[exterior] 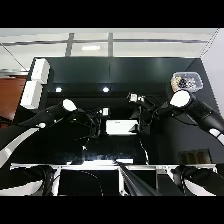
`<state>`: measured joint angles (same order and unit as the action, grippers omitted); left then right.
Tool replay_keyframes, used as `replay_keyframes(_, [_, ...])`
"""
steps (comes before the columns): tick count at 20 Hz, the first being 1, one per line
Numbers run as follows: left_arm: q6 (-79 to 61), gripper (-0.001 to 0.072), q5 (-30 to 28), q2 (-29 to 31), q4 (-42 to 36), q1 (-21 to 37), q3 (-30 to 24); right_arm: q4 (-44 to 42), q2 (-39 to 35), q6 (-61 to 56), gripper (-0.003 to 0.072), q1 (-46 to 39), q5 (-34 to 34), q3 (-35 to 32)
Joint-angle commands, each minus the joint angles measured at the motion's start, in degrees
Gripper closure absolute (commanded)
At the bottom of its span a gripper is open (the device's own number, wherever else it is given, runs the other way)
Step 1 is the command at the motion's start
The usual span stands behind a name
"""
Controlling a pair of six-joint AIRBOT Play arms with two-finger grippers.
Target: Fold the box and place the chain.
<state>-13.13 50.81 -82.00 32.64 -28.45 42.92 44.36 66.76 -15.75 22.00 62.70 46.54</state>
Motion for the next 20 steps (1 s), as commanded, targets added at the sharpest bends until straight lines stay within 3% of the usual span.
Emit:
replay_keyframes(1, [0.00, 0.0246, 0.00, -0.04, 0.02, -0.02, 0.04, 2.29, -0.04, 1.53, -0.0006, 0.98, -1.73, -0.44])
replay_keyframes(3, [0.00, 0.0246, 0.00, -0.04, 0.04, -0.02, 0.04, 2.64, 0.13, 1.97, 0.0040, 0.98, -2.08, -0.44])
replay_keyframes(4, [0.00, 0.0246, 0.00, -0.04, 0.07, -0.02, 0.04, 2.62, 0.17, 1.99, 0.0195, 1.01, -2.08, -0.44])
replay_keyframes(5, [0.00, 0.0246, 0.00, -0.04, 0.09, -0.02, 0.04, 2.62, 0.20, 1.97, 0.0224, 0.98, -2.08, -0.44])
replay_keyframes(7, [0.00, 0.0246, 0.00, -0.04, 0.11, -0.02, 0.04, 2.62, 0.20, 1.92, 0.0364, 0.98, -2.08, -0.44])
replay_keyframes(20, [0.00, 0.0246, 0.02, -0.04, 0.13, -0.02, 0.04, 2.64, 1.33, 1.01, 0.0377, 0.98, -2.21, -0.57])
